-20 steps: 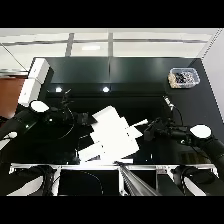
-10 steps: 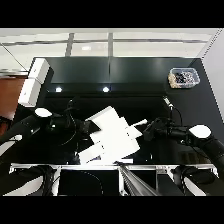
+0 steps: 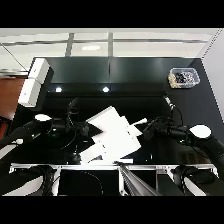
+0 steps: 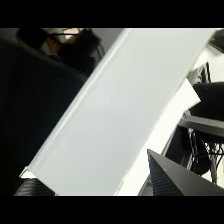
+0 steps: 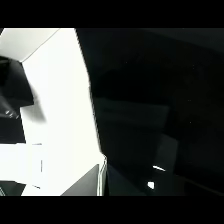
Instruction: Fold the box and place the chain.
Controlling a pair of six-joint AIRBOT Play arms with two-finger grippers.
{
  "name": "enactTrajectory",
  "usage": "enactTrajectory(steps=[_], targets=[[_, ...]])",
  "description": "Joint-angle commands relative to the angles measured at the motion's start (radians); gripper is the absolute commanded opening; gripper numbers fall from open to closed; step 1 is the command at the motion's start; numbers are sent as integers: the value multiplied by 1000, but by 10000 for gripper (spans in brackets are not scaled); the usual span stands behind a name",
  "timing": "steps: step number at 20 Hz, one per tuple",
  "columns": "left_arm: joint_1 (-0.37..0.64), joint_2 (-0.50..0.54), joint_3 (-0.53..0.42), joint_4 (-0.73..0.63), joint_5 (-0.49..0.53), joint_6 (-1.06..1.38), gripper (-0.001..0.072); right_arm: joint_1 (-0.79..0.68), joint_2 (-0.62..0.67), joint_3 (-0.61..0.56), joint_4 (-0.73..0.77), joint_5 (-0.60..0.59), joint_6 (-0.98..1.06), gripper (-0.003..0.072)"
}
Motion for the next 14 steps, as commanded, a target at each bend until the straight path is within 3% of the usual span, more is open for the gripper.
enactTrajectory(steps=[1, 5, 7, 10, 12, 14], targets=[[-1, -14, -3, -13, -69, 76, 702, 1, 1, -1, 3, 0, 3, 49], [-1, -56, -3, -13, -130, 122, 688, 1, 1, -1, 3, 0, 3, 48], [-1, -76, -3, -10, -138, 125, 599, 1, 1, -1, 3, 0, 3, 49], [-1, -82, -3, 0, -134, 144, 597, 1, 1, -1, 3, 0, 5, 49], [-1, -81, -3, 0, -132, 144, 491, 1, 1, -1, 2, 0, 5, 49], [-1, -82, -3, 0, -130, 144, 485, 1, 1, -1, 2, 0, 5, 49]])
